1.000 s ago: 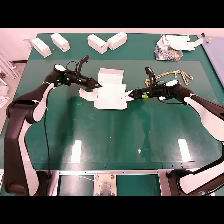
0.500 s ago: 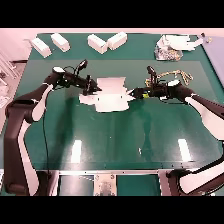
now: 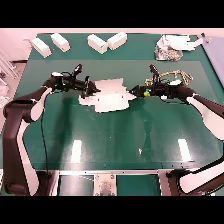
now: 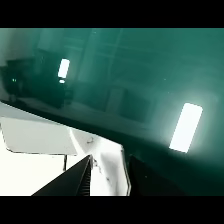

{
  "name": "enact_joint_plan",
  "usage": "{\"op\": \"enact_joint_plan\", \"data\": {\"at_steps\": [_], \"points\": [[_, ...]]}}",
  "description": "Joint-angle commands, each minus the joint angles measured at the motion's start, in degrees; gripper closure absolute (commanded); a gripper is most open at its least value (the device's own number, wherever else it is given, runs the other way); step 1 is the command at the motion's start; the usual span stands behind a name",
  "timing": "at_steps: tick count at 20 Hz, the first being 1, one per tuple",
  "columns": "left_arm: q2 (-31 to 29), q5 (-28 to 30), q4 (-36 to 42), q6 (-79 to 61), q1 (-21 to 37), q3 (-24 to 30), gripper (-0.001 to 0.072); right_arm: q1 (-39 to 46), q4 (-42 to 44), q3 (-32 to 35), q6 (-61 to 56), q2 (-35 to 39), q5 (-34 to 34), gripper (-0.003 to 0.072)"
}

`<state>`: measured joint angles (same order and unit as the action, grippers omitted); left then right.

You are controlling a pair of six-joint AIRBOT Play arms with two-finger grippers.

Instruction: Fold the box and place the chain.

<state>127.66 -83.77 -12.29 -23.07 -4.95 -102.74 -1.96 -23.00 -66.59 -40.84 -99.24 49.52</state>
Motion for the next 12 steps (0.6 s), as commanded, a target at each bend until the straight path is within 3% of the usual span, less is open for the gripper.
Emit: {"op": "enact_joint_plan", "data": {"at_steps": [1,6,8,12], "points": [[0.04,0.17,-0.13,-1.36,-0.02,0.2,0.0695,1.18,0.52,-0.04,0.66,0.0,0.04,0.0383],[0.04,0.9,-3.17,-0.96,-0.83,0.2,0.0695,7.43,0.5,-0.04,1.03,0.04,0.33,0.0379],[0.04,1.33,-3.19,-0.96,-0.96,0.2,0.0695,9.29,0.52,-0.02,1.03,0.04,0.68,0.0307],[0.02,1.18,-2.51,-1.38,-0.96,0.2,0.0695,9.68,0.48,-0.02,1.11,0.02,0.94,0.0308]]}}
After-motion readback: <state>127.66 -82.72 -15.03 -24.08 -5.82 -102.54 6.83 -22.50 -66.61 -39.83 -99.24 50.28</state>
